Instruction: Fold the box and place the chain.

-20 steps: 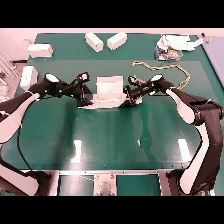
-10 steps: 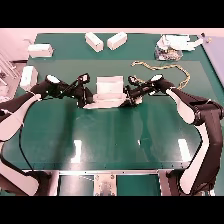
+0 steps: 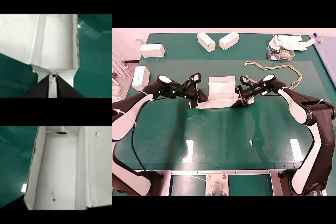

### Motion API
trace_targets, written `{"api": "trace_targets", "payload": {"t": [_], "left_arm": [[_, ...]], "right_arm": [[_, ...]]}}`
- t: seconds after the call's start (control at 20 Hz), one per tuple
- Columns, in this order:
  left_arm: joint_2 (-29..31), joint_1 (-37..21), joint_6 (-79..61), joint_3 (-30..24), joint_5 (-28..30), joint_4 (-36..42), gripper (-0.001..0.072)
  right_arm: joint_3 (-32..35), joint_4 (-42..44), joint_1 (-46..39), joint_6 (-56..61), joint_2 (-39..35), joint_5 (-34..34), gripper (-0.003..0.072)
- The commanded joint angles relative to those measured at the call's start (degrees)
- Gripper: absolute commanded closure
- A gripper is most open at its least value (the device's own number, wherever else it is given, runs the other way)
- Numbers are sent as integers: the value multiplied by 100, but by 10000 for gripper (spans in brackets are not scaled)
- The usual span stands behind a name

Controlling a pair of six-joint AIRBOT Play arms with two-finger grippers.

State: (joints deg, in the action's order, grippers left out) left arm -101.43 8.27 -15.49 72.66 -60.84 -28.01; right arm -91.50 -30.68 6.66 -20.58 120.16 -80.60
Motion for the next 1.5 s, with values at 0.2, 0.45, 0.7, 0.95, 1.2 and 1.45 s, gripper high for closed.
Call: {"api": "trace_targets", "payload": {"t": [0.2, 0.45, 0.7, 0.95, 1.2, 1.45], "left_arm": [[-24, 173, -273, 7, 96, 146, 510], [-107, 433, -474, 13, 490, 212, 510], [-330, 597, -651, 11, 782, 452, 256], [-337, 597, -671, 11, 953, 466, 149], [-334, 597, -772, 11, 1034, 468, 149], [-330, 590, -1113, 11, 1270, 466, 457]], "right_arm": [[-2, 0, 2, 0, 0, -2, 188], [-2, 0, 2, 0, 0, -2, 188], [-2, 0, 2, 0, 0, -2, 188], [-2, 0, 2, 0, 0, -2, 188], [-2, 0, 2, 0, 0, -2, 188], [-2, 0, 2, 0, 0, -2, 188]]}}
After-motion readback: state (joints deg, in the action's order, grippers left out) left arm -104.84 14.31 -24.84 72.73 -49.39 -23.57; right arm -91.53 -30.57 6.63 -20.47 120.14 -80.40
